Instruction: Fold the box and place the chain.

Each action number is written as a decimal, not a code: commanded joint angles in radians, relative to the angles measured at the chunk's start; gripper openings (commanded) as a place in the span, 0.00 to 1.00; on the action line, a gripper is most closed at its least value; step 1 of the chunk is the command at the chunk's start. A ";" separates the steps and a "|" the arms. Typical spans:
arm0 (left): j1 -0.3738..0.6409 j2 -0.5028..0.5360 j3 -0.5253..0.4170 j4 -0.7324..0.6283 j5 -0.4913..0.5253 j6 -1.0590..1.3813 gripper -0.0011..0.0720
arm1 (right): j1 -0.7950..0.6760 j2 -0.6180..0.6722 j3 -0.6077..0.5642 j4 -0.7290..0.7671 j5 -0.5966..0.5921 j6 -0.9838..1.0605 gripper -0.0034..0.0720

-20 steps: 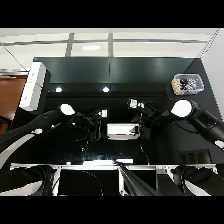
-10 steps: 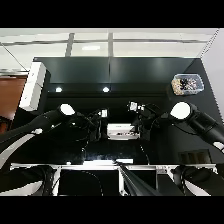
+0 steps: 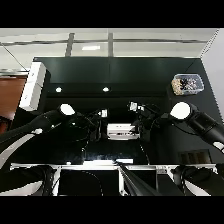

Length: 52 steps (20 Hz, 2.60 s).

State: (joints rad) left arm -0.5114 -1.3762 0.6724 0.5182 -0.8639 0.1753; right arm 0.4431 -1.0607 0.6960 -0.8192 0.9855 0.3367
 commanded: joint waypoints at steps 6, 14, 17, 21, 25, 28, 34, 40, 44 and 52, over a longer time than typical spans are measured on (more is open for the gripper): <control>0.000 0.000 0.000 0.001 -0.001 0.000 0.65 | 0.000 -0.001 0.000 -0.001 0.005 0.008 0.42; 0.000 0.000 0.000 0.001 -0.001 0.000 0.65 | 0.000 -0.001 -0.001 -0.004 0.008 0.015 0.52; 0.000 0.000 0.000 0.001 -0.001 0.000 0.65 | 0.000 -0.001 0.000 -0.004 0.007 0.015 0.46; 0.000 0.000 0.000 0.001 -0.001 0.000 0.65 | 0.000 -0.001 -0.001 -0.004 0.007 0.015 0.41; 0.000 0.000 0.000 0.001 -0.001 0.000 0.65 | 0.000 -0.001 -0.005 -0.004 0.009 0.015 0.41; 0.000 0.000 0.000 0.001 -0.001 0.000 0.65 | 0.000 -0.001 -0.005 -0.006 0.010 0.015 0.41; 0.000 0.000 0.000 0.001 0.000 0.000 0.65 | 0.000 -0.001 -0.005 -0.013 0.023 0.015 0.41; 0.000 0.000 0.000 0.002 -0.001 0.000 0.65 | 0.000 -0.001 -0.005 -0.013 0.039 0.015 0.41; 0.000 0.000 0.000 0.001 -0.001 0.000 0.65 | 0.000 -0.001 -0.005 -0.013 0.039 0.015 0.41; 0.000 0.000 0.000 0.001 -0.001 0.000 0.65 | 0.000 -0.001 -0.005 0.000 0.039 0.042 0.41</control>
State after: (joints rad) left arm -0.5114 -1.3762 0.6724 0.5198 -0.8658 0.1761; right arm 0.4431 -1.0615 0.6914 -0.8257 1.0248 0.3626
